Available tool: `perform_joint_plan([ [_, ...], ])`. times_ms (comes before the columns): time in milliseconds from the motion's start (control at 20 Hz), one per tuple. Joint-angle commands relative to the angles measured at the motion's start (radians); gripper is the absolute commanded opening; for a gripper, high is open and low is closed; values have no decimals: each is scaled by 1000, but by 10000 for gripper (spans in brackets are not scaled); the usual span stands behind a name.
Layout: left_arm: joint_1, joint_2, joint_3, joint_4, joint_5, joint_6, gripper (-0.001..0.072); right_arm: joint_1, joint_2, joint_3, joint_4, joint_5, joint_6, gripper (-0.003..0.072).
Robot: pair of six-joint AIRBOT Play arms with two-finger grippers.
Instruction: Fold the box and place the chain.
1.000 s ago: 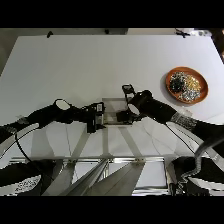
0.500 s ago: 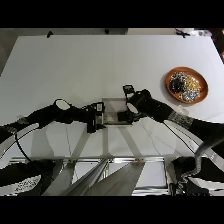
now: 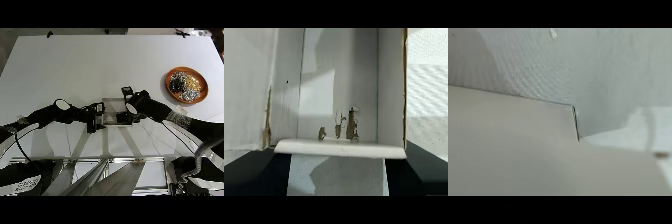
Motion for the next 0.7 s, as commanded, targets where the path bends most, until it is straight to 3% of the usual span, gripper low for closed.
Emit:
perform_joint_plan([
  [0,0,1,0,0,1,-1,387,2,-15,1,4,-3,-1,164],
  [150,0,1,0,0,0,-1,387,2,-18,1,5,-3,-2,9],
  [400,0,1,0,0,0,-1,387,2,-18,1,5,5,-2,20],
  [450,0,1,0,0,0,-1,387,2,-16,1,4,15,-2,114],
  [550,0,1,0,0,0,-1,387,2,-7,1,-5,40,-3,400],
  [600,1,1,0,0,0,-1,387,2,3,1,-12,52,-16,482],
  [650,0,1,0,0,0,-1,387,2,18,1,-20,60,-28,482],
])
